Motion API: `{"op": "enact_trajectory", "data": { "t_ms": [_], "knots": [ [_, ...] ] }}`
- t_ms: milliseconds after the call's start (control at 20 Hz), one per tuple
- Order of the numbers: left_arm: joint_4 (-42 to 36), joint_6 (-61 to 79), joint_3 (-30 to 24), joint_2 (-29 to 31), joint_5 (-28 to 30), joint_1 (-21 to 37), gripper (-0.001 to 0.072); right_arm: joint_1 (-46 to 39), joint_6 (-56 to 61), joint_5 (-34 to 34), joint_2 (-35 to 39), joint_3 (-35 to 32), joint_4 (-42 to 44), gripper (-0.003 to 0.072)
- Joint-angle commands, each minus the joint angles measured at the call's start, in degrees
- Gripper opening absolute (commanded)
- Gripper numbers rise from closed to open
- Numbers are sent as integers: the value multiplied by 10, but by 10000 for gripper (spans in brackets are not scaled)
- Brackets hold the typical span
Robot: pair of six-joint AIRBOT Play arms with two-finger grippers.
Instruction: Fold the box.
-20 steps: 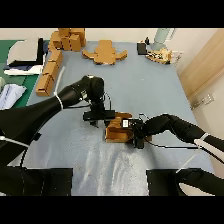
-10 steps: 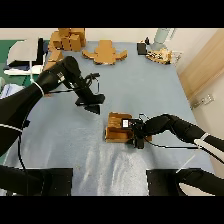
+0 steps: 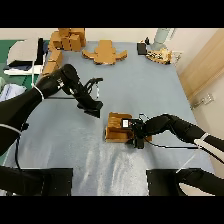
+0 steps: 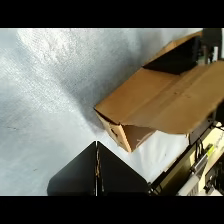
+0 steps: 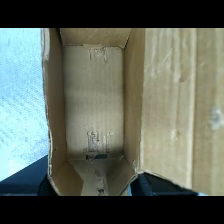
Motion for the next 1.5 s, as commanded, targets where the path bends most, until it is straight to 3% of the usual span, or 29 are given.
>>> {"op": "enact_trajectory", "data": {
  "t_ms": [0,200,350,400,450,500,550,800,950,1300,1450],
  "knots": [
    [33,-100,-73,44,90,-37,11,0,0,0,0,0,0,498],
    [33,-232,-168,141,111,-115,14,0,0,0,0,0,0,499],
    [91,-360,-169,167,147,-179,17,0,0,0,0,0,0,499],
    [110,-400,-168,170,157,-192,81,0,0,0,0,0,0,499],
    [119,-431,-167,170,162,-199,372,0,0,0,0,0,0,499],
    [119,-449,-167,170,164,-203,495,0,0,0,0,0,0,499],
    [119,-457,-167,170,167,-204,469,0,0,0,0,0,0,499],
    [150,-476,-167,169,197,-208,471,0,0,0,0,0,0,499],
    [188,-476,-167,169,199,-216,607,0,0,0,0,0,0,499],
    [194,-475,-167,168,285,-217,604,0,0,0,0,0,0,499],
    [209,-483,-167,168,260,-222,604,0,0,0,0,0,0,499]
  ]
}}
